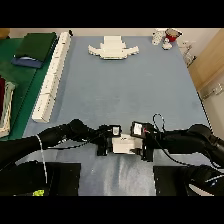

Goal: Fold the box.

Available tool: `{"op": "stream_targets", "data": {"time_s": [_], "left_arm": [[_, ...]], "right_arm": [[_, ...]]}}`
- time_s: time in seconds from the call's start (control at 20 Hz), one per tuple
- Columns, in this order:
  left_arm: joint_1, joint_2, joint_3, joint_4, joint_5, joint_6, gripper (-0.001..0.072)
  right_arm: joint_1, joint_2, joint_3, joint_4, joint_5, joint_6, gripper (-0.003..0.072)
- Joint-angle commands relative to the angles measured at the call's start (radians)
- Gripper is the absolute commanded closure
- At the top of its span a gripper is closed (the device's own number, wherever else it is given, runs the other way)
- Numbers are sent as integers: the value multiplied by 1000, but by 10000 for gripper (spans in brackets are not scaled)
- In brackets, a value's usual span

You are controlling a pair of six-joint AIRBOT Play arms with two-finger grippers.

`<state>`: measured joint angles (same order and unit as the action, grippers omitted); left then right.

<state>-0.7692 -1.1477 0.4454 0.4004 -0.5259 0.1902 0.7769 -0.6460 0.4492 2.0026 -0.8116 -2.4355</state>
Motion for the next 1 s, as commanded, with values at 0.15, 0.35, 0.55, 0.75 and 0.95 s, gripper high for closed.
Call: {"op": "stream_targets", "data": {"time_s": [0.15,0.35,0.55,0.75,0.95], "left_arm": [[0,0,0,0,0,0,181],[0,0,0,0,0,0,181],[0,0,0,0,0,0,181],[0,0,0,0,0,0,181],[0,0,0,0,0,0,182]], "right_arm": [[163,-26,2,-263,114,20,85],[179,-80,2,-279,156,23,87],[210,-84,2,-286,152,31,104],[210,-84,2,-301,150,38,182],[210,-83,3,-312,154,39,282]]}}
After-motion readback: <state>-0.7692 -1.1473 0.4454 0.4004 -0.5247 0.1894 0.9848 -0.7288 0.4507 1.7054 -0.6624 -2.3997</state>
